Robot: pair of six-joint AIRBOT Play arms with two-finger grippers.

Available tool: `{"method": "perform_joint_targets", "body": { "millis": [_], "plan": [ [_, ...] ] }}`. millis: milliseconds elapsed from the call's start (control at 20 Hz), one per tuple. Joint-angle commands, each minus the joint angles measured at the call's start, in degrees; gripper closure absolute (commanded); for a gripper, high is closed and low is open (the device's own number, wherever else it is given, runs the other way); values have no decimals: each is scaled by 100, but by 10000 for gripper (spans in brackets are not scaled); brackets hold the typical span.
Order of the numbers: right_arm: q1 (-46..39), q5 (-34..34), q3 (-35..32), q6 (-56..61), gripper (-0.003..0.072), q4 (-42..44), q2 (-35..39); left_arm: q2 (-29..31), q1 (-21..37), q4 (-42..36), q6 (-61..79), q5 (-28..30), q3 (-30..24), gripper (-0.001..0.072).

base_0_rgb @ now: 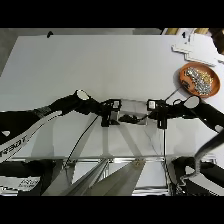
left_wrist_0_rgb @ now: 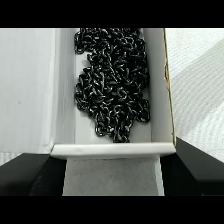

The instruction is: Fold the box and place the chain.

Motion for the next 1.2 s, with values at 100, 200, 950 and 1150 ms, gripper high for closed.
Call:
{"method": "perform_joint_targets", "body": {
  "millis": [100,200,950,1150],
  "plan": [
    [9,1003,-2,1672,667,-1200,1460,4,2,2,2,0,4,502],
    [9,1311,-2,2050,667,-981,2225,4,4,2,2,0,4,502],
    [1805,-920,-2,2061,666,1880,2192,4,2,2,2,0,4,502],
    [2063,-1025,-2,2380,665,981,1338,4,2,2,2,0,4,502]
  ]
}}
